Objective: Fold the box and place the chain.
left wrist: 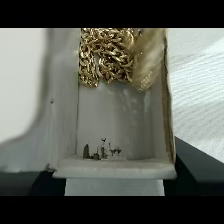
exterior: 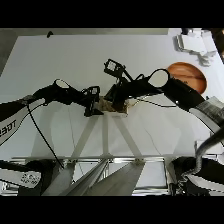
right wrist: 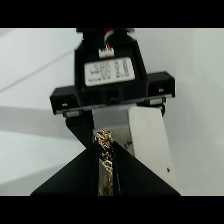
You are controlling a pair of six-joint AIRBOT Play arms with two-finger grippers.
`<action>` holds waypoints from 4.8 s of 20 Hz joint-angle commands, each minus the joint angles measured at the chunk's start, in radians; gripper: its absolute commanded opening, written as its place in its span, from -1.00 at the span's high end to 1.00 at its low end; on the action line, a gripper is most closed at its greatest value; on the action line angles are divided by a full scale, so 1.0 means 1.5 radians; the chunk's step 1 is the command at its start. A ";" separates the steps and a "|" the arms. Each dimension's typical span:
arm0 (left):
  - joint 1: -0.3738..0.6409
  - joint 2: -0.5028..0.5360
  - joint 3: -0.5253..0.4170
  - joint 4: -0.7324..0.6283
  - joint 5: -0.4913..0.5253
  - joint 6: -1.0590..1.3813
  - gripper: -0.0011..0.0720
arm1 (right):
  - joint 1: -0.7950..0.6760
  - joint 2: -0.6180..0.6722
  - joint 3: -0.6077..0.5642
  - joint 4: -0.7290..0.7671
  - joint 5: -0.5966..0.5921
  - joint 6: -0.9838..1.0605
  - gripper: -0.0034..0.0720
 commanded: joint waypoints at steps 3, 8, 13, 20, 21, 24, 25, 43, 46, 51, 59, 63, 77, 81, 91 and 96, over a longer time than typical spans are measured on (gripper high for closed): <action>0.000 0.000 0.000 0.000 0.000 0.000 0.10 | 0.003 0.000 0.001 -0.073 -0.005 0.001 0.06; 0.000 0.000 0.000 0.000 0.000 0.000 0.10 | -0.044 0.098 -0.004 -0.205 0.006 0.002 0.07; 0.000 0.000 0.000 0.000 0.000 0.000 0.10 | -0.183 0.167 -0.078 -0.263 0.076 -0.006 0.07; 0.000 0.000 0.000 0.000 0.000 0.000 0.10 | -0.242 0.094 -0.155 -0.261 0.065 -0.253 0.07; 0.000 0.000 0.000 0.000 0.000 0.000 0.10 | -0.244 0.068 -0.155 -0.244 0.052 -0.273 0.07; 0.000 0.000 0.000 0.000 0.000 0.000 0.10 | -0.254 -0.001 -0.155 -0.181 0.032 -0.358 0.06; 0.000 0.000 0.000 0.000 0.000 0.000 0.10 | -0.254 -0.016 -0.155 -0.181 0.023 -0.380 0.06; 0.000 0.000 0.000 0.000 0.000 0.000 0.10 | -0.266 -0.097 -0.117 -0.159 0.031 -0.311 0.88; 0.000 0.000 0.000 0.000 0.000 0.000 0.10 | -0.266 -0.023 -0.117 -0.158 0.083 -0.274 0.88; 0.000 0.000 0.000 0.000 0.000 0.000 0.10 | -0.214 0.077 -0.116 -0.122 0.162 -0.135 0.88; 0.000 0.000 0.000 0.000 0.000 0.000 0.10 | -0.072 0.088 -0.099 0.043 0.159 -0.068 0.88; 0.000 0.000 0.000 0.000 0.000 0.000 0.10 | -0.040 0.088 -0.082 0.080 0.089 -0.068 0.88; 0.000 0.000 0.000 0.000 0.000 0.000 0.10 | -0.037 0.088 -0.022 -0.023 -0.056 -0.060 0.88; 0.000 0.000 0.000 0.000 0.000 0.000 0.10 | -0.037 0.088 -0.022 -0.081 -0.064 -0.032 0.88; 0.000 0.000 0.000 0.000 0.000 0.000 0.10 | -0.037 0.088 -0.022 -0.224 -0.161 0.105 0.88; 0.000 0.000 0.000 0.000 0.000 0.000 0.10 | -0.037 0.088 -0.022 -0.224 -0.110 0.104 0.88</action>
